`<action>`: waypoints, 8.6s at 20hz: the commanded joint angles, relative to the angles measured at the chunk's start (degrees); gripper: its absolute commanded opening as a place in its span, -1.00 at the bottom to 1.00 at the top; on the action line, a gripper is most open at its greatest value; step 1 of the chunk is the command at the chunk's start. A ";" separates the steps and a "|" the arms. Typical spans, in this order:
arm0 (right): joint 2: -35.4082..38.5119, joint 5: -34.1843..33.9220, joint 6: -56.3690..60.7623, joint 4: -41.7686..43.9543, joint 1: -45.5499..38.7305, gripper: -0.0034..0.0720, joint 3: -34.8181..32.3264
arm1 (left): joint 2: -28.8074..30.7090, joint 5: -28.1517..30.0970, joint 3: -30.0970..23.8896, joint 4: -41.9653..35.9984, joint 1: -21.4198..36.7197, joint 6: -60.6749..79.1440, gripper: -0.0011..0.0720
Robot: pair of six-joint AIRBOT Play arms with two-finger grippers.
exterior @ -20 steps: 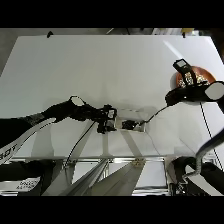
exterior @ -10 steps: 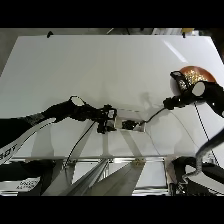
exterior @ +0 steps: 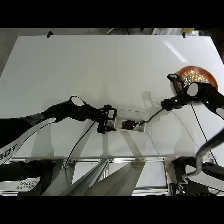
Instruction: Fold the box and place the chain.
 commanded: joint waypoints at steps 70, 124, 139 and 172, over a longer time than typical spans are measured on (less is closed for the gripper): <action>-1.60 2.60 3.02 -0.22 0.61 0.00 4.17 | 0.04 0.00 0.04 0.00 0.04 0.02 -0.51; 26.14 6.12 0.59 22.77 28.50 -0.37 0.17 | 0.04 0.02 0.04 0.00 0.04 0.02 -0.51; 10.99 9.40 -23.30 4.26 3.98 -0.40 4.66 | 0.04 0.02 0.04 0.00 0.04 0.02 -0.51; 23.04 20.81 -33.29 16.90 7.87 -0.88 2.95 | 0.04 0.00 0.04 -0.02 0.04 0.00 -0.51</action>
